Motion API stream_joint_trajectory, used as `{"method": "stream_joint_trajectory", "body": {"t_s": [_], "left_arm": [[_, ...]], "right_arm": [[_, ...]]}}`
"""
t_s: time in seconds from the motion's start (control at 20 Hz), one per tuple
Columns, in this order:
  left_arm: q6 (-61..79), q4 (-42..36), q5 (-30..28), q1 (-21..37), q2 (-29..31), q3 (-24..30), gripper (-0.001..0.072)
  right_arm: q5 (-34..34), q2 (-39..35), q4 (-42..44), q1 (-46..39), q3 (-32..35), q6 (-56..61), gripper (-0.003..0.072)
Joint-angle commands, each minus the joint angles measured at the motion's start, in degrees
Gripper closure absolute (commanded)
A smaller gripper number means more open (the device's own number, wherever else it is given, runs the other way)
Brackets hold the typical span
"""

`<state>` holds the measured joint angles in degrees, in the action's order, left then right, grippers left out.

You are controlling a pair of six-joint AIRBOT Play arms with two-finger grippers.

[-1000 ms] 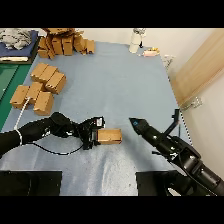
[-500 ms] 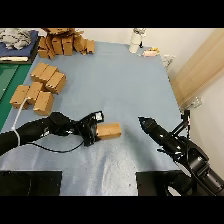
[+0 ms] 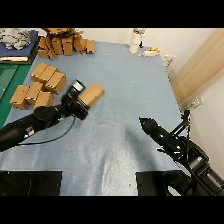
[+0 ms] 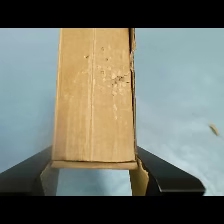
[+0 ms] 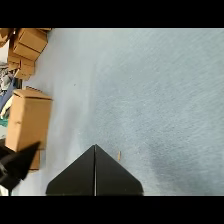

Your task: Fold the box.

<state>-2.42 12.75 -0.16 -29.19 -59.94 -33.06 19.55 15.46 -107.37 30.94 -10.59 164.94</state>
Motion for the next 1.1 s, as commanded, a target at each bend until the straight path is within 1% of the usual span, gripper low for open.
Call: {"method": "stream_joint_trajectory", "body": {"t_s": [0.0, 0.15, 0.25, 0.4, 0.55, 0.65, 0.75, 0.8, 0.95, 1.05], "left_arm": [[-1.6, -5.5, -3.1, 9.0, 2.0, -0.1, 0.0229], [-1.5, -5.5, -0.1, 17.7, 2.1, -0.1, 0.0229], [-1.5, -5.2, 0.8, 22.9, 2.1, -0.1, 0.0229], [-0.7, -4.8, 0.9, 28.8, 2.1, -0.1, 0.023], [0.0, -4.8, 3.6, 33.4, 2.1, -0.1, 0.0229], [0.0, -4.7, 6.8, 34.3, 2.1, -0.1, 0.023], [-0.1, -3.7, 10.2, 33.4, 2.1, -0.2, 0.0231], [-0.2, -3.7, 10.9, 32.7, 2.1, -0.5, 0.023], [-0.2, -3.7, 10.6, 31.7, 2.1, -2.3, 0.0231], [-0.2, -3.7, 8.0, 32.7, 1.9, -3.7, 0.0231]], "right_arm": [[0.2, -0.1, 0.0, 0.0, 0.0, 0.0, 0.0685], [0.2, -0.1, 0.0, 0.0, 0.0, 0.0, 0.0686], [0.2, -0.1, 0.0, 0.0, 0.0, 0.0, 0.0685], [0.2, -0.1, 0.0, 0.0, 0.0, 0.0, 0.0686], [0.7, -0.1, 0.0, 0.0, 0.0, 0.0, 0.0686], [1.4, -0.1, 0.0, 0.0, 0.0, 0.0, 0.0686], [1.4, -0.1, 0.0, 0.0, 0.0, 0.0, 0.0686], [1.4, -0.1, 0.0, 0.0, 0.0, 0.0, 0.0686], [1.4, -0.1, 0.0, 0.0, 0.0, 0.0, 0.0686], [1.4, -0.1, 0.0, 0.0, 0.0, 0.0, 0.0685]]}}
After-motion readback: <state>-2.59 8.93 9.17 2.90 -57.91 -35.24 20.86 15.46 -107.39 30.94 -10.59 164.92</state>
